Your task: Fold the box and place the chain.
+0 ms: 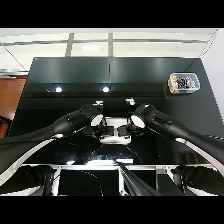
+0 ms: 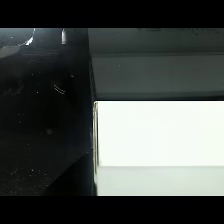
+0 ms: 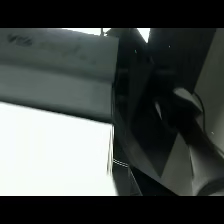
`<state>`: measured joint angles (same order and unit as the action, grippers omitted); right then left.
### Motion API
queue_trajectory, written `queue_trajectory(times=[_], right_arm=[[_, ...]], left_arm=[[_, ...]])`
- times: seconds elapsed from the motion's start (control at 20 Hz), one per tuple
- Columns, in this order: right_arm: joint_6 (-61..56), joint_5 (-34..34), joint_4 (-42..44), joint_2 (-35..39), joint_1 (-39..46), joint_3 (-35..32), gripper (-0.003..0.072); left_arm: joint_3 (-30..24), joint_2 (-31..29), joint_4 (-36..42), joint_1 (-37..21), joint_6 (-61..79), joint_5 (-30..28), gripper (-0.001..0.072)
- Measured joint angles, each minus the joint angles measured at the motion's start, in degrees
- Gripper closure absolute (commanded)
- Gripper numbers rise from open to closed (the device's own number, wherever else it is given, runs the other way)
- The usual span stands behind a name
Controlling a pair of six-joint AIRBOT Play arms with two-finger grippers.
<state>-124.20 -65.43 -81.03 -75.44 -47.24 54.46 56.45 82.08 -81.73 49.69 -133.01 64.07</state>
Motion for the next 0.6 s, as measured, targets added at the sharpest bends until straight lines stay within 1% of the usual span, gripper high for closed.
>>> queue_trajectory(times=[0.1,0.2,0.3,0.35,0.45,0.5,0.6], right_arm=[[2.4,-0.55,-0.81,4.09,0.04,0.07,0.0301],[4.17,-1.57,-3.96,9.9,0.24,0.11,0.0301],[5.2,-3.3,-10.49,16.33,1.31,0.11,0.03],[5.46,-4.22,-15.1,19.3,2.6,0.13,0.0301],[5.77,-5.31,-24.5,22.91,7.06,0.07,0.0301],[5.95,-4.98,-29.11,24.0,10.67,-0.17,0.0301],[6.16,-0.79,-34.97,24.5,19.65,-0.7,0.0301]], left_arm=[[0.0,0.0,0.11,0.02,-0.02,0.0,0.0683],[0.0,0.0,0.11,0.02,-0.02,0.0,0.0683],[0.0,0.0,0.11,0.02,-0.02,0.0,0.0683],[0.0,0.0,0.13,0.0,-0.02,-0.02,0.0683],[0.0,0.0,0.13,0.0,-0.04,-0.02,0.0683],[0.0,0.0,0.13,0.0,-0.07,-0.02,0.0683],[0.0,0.0,0.15,0.0,-0.07,0.0,0.0683]])
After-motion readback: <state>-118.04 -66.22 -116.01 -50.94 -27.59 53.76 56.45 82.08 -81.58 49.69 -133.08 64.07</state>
